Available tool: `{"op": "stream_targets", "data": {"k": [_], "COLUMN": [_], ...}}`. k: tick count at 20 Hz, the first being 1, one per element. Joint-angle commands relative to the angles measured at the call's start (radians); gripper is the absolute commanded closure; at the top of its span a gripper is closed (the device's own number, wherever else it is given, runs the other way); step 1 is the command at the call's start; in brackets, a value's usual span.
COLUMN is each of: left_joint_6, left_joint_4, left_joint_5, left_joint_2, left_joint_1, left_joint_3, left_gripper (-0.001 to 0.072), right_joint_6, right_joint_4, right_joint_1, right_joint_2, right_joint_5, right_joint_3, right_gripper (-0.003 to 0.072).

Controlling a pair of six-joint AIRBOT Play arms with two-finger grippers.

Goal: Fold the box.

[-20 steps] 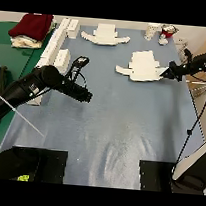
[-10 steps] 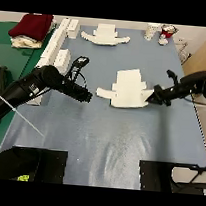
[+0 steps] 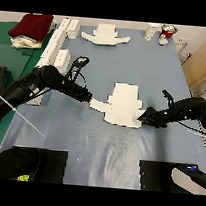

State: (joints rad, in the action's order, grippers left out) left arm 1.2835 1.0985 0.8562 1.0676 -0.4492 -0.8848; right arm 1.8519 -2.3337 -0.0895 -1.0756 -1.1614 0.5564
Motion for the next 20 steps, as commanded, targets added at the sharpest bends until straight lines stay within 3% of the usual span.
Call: {"op": "stream_targets", "data": {"k": [1, 5, 8, 12, 16, 20], "left_joint_6": [0.000, 0.000, 0.000, 0.000, 0.000, -0.001], "left_joint_4": [0.000, 0.000, 0.000, 0.000, -0.001, -0.002], "left_joint_5": [0.000, 0.000, 0.000, -0.002, -0.001, -0.003], "left_joint_2": [-0.001, -0.001, -0.001, -0.001, -0.001, -0.001], "left_joint_1": [0.000, 0.000, 0.000, 0.000, 0.000, 0.000], "left_joint_3": [0.000, 0.000, 0.000, 0.000, 0.000, 0.000], "left_gripper": [0.0695, 0.0696, 0.0695, 0.0696, 0.0695, 0.0696], "right_joint_6": [-0.043, -0.166, -0.177, -0.073, 0.066, 0.077], "right_joint_4": [0.036, 0.242, 0.337, 0.291, 0.035, 0.025], "right_joint_1": [-0.022, -0.165, -0.275, -0.322, -0.322, -0.286], "right_joint_2": [0.015, 0.015, 0.007, -0.095, -0.183, -0.205], "right_joint_5": [0.002, 0.022, 0.064, 0.008, -0.026, -0.012], "right_joint_3": [0.044, 0.219, 0.243, 0.241, 0.222, 0.177], "right_gripper": [0.0260, 0.0262, 0.0262, 0.0262, 0.0266, 0.0283]}}
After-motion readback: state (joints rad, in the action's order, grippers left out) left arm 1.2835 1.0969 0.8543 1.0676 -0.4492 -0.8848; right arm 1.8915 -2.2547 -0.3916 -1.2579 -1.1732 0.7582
